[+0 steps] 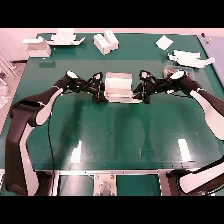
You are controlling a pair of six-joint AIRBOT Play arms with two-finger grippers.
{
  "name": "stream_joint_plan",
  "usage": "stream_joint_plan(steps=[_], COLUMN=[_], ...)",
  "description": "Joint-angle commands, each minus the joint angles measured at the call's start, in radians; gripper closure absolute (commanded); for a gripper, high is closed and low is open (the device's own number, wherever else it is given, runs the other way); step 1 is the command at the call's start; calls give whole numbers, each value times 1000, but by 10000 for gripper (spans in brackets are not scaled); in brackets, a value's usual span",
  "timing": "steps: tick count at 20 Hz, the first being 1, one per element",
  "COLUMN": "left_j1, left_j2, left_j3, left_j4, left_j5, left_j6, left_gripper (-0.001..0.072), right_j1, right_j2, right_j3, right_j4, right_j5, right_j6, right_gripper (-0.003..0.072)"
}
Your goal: Fold the box and place the chain.
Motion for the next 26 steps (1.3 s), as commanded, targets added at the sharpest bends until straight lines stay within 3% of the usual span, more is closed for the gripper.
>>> stream_joint_plan(steps=[1, 3, 13, 16, 18, 20, 22, 26], left_j1=[0, 0, 0, 0, 0, 0, 0, 0], left_j2=[0, 0, 0, 0, 0, 0, 0, 0], left_j3=[0, 0, 0, 0, 0, 0, 0, 0], left_j4=[0, 0, 0, 0, 0, 0, 0, 0], left_j5=[0, -1, 0, 0, -1, -1, -1, -1], left_j6=[0, 0, 0, 0, 0, 0, 0, 0], left_gripper=[305, 305, 305, 305, 305, 305, 305, 305], right_j1=[22, 33, 77, 82, 84, 84, 84, 84], right_j2=[-8, -8, -9, -16, -20, -21, -24, -30], right_j3=[1, 4, 4, 5, 6, 6, 6, 6], right_j4=[3, 7, 50, 53, 55, 56, 56, 55], right_j5=[-18, -19, -60, -60, -58, -55, -55, -55], right_j6=[-8, -8, -12, -12, -18, -31, -30, -32], right_gripper=[333, 472, 468, 384, 370, 296, 118, 117])
